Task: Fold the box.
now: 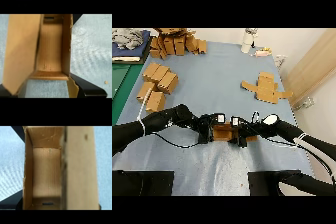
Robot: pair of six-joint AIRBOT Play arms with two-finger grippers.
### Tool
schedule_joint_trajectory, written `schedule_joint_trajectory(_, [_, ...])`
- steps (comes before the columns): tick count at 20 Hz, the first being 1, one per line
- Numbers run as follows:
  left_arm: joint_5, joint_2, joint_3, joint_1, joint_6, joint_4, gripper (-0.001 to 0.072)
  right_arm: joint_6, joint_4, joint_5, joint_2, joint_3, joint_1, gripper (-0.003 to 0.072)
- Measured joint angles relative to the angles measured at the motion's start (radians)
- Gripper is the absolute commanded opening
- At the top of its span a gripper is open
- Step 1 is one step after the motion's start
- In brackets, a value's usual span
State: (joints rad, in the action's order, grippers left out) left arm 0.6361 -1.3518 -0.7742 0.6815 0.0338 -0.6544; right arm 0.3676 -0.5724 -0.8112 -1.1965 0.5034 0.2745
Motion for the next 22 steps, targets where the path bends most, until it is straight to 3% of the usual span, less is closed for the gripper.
schedule_joint_trajectory(22, [-0.022, -0.031, 0.000, 0.010, 0.003, 0.031, 0.0696, 0.000, 0.000, 0.001, 0.000, 0.000, 0.000, 0.0596])
